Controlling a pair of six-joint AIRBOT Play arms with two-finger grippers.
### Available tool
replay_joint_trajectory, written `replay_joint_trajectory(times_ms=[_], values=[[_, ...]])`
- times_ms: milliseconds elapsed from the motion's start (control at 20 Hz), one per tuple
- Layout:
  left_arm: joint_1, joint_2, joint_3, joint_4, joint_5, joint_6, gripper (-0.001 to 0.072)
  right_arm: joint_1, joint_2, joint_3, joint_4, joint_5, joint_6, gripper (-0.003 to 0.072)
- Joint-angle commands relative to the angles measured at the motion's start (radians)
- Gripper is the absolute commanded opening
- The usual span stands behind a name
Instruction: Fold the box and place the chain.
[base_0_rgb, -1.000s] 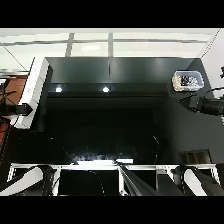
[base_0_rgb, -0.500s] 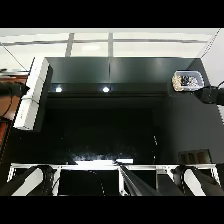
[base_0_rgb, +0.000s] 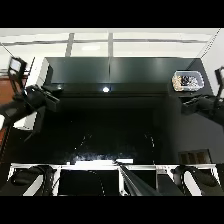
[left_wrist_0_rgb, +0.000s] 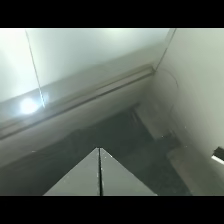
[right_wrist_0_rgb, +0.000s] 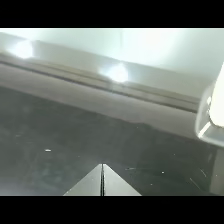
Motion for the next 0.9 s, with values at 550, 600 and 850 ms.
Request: replay_joint_trajectory(times_ms=[550,600,850], values=[[-0.058,0.039,-0.106,-0.005,0.098,-0.004,0.0026,0.022,0.011,-0.116,-0.012,-0.164,-0.016,0.0012],[-0.058,0.039,-0.106,-0.005,0.098,-0.004,0.0026,0.022,0.011,-0.116,-0.012,-0.164,-0.016,0.0012],[-0.058,0.039,-0.106,-0.005,0.098,-0.005,0.0026,0.022,0.011,-0.116,-0.012,-0.164,-0.016,0.0012]])
